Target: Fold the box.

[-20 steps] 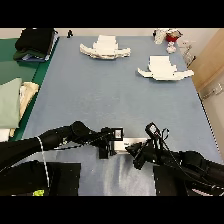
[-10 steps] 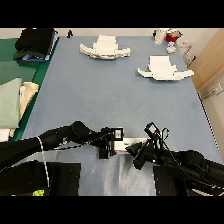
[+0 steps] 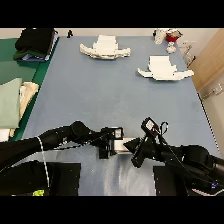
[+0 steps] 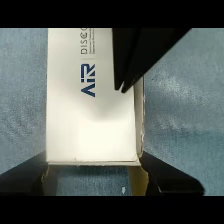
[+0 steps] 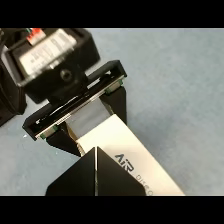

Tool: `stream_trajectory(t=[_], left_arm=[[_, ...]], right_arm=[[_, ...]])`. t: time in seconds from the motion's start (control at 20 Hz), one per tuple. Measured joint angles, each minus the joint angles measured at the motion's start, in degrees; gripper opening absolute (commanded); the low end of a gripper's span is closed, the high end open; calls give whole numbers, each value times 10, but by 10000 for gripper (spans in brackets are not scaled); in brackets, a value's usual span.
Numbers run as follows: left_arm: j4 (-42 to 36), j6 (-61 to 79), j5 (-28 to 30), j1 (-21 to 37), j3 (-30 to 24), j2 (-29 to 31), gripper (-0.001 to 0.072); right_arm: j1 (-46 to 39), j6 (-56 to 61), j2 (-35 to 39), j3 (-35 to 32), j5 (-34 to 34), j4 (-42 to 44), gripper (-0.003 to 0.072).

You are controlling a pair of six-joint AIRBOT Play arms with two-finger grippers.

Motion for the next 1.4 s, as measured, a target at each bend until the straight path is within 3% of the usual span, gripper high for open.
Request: stream_trajectory(t=[0.4,0.75,1.05,1.4], left_arm=[[0,0,0,0,0,0,466],[0,0,0,0,0,0,466],[0,0,0,0,0,0,466],[0,0,0,0,0,0,466]], right_arm=[[-100,-3,-37,139,-276,-94,0],[-305,-70,-180,276,-467,-118,0],[-395,-87,-291,352,-510,-89,2],[-409,-90,-319,367,-505,-76,2]])
